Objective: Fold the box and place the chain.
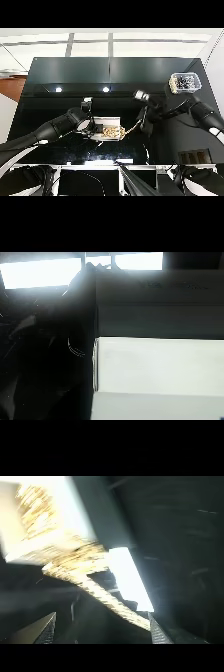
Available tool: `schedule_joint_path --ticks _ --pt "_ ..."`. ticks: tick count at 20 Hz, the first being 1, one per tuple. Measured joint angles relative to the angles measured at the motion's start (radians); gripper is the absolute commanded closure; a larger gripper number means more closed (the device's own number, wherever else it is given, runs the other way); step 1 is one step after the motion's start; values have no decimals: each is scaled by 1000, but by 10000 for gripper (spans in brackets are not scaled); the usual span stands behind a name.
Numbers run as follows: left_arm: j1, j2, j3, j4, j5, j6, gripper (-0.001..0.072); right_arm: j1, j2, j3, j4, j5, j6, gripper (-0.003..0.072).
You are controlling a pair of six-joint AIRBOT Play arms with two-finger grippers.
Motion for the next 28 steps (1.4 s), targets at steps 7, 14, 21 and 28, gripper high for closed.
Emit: schedule_joint_path --ticks 7,14,21,28 --pt "0 0 0 0 -1 0 675 94 -62 -29 -49 122 -188 114" --pt "0 0 0 0 -1 0 675 105 -83 -44 -74 176 -228 139" --pt "0 0 0 0 -2 0 675 152 -106 -48 -140 262 -233 161" --pt "0 0 0 0 -2 0 675 167 -109 -48 -163 281 -225 391"
